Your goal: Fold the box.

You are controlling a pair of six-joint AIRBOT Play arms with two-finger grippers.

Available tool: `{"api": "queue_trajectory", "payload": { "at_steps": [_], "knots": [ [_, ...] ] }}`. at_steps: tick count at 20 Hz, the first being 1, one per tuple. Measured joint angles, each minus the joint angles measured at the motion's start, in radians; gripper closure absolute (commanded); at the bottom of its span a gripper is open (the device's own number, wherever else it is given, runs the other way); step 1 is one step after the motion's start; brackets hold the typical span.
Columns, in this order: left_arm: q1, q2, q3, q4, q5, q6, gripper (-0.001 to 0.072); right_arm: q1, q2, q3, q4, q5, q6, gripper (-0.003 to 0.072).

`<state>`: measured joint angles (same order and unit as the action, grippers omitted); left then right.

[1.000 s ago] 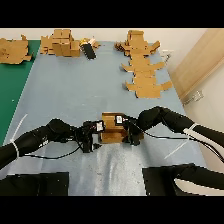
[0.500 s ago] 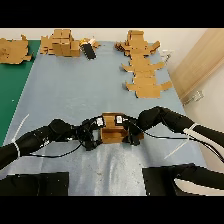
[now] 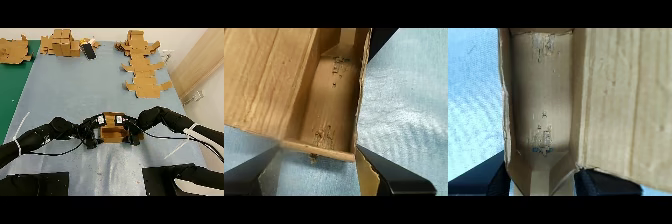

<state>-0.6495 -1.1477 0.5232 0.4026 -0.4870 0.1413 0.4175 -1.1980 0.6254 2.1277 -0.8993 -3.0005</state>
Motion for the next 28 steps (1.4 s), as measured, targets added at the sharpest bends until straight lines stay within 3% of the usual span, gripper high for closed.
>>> {"api": "queue_trajectory", "payload": {
  "at_steps": [10, 28],
  "knots": [
    [0.001, -0.037, 0.017, 0.06, -0.081, -0.001, 0.0011, 0.0, 0.0, 0.0, -0.002, 0.0, -0.002, 0.0234],
    [-0.03, -0.074, 0.044, 0.072, -0.09, 0.024, 0.0012, 0.0, 0.0, 0.0, -0.001, 0.0, -0.001, 0.0234]
  ]
}}
